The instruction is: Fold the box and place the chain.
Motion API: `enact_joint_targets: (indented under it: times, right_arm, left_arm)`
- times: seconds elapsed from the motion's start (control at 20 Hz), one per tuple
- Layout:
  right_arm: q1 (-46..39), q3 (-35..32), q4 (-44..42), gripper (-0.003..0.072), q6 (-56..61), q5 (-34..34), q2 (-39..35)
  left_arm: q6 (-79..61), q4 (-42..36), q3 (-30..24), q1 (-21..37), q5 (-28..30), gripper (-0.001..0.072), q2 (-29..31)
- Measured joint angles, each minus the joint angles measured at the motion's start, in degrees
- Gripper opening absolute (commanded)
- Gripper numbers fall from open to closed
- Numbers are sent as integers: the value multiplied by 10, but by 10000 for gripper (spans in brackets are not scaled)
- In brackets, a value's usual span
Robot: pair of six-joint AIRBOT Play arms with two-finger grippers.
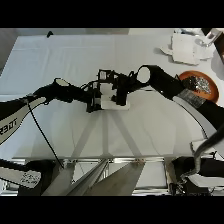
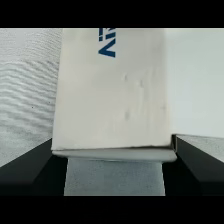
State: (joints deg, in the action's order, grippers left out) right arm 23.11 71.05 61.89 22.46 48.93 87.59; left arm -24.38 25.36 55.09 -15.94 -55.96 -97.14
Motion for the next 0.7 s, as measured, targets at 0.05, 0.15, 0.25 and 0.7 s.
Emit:
enact_joint_targets:
  times: [0.05,0.15,0.25,0.7]
  right_arm:
    - [4,-2,3,555,0,-3,-2]
    - [13,-5,6,555,-2,-9,-8]
    - [21,-7,7,554,-2,-11,-16]
    - [36,-47,12,550,-1,-40,-27]
  left_arm:
    - [0,0,0,0,0,393,0]
    - [0,0,0,0,0,393,0]
    - [0,0,0,0,0,393,0]
    - [0,0,0,0,0,393,0]
